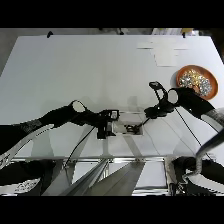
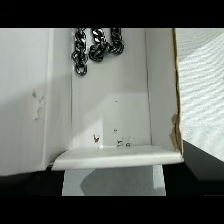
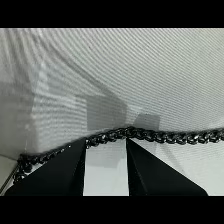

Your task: Fold the box and place the chain.

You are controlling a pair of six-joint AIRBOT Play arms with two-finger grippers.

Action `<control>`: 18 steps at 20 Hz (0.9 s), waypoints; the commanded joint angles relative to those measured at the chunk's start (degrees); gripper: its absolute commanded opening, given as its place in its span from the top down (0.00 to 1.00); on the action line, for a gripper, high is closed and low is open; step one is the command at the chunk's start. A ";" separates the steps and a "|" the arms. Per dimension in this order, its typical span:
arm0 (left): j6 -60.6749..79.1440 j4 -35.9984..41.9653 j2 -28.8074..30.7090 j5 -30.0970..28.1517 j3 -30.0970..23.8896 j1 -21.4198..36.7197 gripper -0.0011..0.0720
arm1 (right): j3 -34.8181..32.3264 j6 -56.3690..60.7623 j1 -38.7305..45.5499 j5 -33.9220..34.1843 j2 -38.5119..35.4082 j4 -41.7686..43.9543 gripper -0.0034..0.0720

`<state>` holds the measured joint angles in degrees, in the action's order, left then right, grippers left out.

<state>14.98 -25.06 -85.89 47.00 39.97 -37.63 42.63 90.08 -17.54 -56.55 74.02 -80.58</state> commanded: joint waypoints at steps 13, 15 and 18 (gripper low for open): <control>0.02 0.00 0.00 0.00 0.02 0.02 0.75 | -0.04 -3.10 0.04 -7.52 -3.21 1.95 0.93; 0.02 0.00 0.00 0.00 0.02 0.02 0.75 | -0.04 -2.91 0.04 -7.48 -5.22 1.97 0.93; 0.02 0.00 0.00 0.00 0.02 0.02 0.75 | -0.07 0.28 0.04 -5.53 -5.51 1.97 0.76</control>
